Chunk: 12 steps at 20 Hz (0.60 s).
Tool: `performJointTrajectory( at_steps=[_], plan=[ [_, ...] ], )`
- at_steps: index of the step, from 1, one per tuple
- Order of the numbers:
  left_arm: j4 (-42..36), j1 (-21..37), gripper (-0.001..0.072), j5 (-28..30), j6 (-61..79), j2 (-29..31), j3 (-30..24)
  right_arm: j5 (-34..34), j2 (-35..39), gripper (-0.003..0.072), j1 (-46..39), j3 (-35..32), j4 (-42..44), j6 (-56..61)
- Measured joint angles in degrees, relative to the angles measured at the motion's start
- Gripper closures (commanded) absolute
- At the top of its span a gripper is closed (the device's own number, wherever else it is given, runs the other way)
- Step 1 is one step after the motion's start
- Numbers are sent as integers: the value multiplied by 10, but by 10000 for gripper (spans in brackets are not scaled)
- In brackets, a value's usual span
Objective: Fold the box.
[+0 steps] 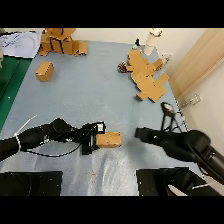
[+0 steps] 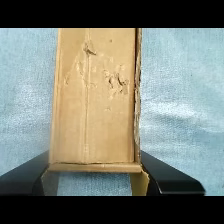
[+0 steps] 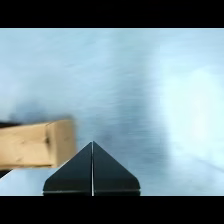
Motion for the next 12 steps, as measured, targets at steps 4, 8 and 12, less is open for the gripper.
performJointTrajectory(
  at_steps=[4, 8, 12],
  plan=[
    [0, 0, 343, 0, 0, 0, 0, -60, 6, 684, -66, 17, 4, -21],
    [-3, 0, 344, 0, -1, 0, 0, -73, 1, 684, -85, 21, 8, -28],
    [-6, 16, 343, 27, -51, 24, 0, -72, -16, 684, -90, 23, 9, -31]
  ],
)
